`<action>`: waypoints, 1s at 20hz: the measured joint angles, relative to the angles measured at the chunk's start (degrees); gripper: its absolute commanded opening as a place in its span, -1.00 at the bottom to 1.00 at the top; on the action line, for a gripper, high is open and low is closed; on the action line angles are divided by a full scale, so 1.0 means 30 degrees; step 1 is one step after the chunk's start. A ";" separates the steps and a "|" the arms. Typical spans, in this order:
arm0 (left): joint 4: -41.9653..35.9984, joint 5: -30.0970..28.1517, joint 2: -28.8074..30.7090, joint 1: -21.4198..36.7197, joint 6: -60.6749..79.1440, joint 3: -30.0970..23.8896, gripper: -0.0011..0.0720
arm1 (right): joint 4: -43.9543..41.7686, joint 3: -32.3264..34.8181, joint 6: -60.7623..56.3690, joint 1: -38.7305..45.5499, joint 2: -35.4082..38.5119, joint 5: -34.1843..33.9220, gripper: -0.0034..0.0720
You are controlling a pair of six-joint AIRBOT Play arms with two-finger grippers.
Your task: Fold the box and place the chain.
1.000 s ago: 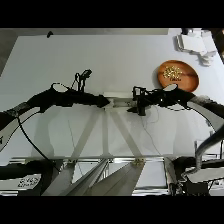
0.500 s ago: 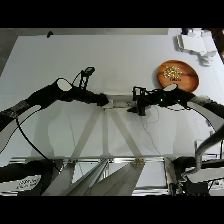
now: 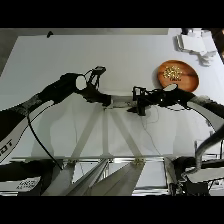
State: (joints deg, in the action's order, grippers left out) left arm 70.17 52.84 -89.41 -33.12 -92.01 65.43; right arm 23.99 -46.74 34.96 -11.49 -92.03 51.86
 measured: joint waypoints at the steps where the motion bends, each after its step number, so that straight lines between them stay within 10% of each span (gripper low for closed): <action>1: 0.0583 0.0211 -0.0226 -0.0248 -0.0663 0.0270 0.75 | 0.0000 -0.0007 0.0000 0.0000 0.0000 0.0000 0.19; 5: 0.3271 0.0568 -0.0794 -0.1137 -0.3687 0.0882 0.36 | -0.0007 0.0000 -0.0007 0.0000 0.0000 -0.0007 0.19; 17: 0.5246 0.0940 -0.1392 -0.2565 -1.0448 0.1239 0.04 | 0.0000 0.0000 0.0000 0.0000 0.0000 0.0000 0.19; 20: 0.5289 0.0860 -0.1435 -0.2732 -1.1154 0.1239 -0.52 | 0.0000 0.0000 0.0000 0.0000 0.0000 0.0000 0.19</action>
State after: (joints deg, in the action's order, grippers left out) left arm 86.04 55.42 -93.71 -41.32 -125.47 69.14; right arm 23.99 -46.74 34.96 -11.49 -92.03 51.86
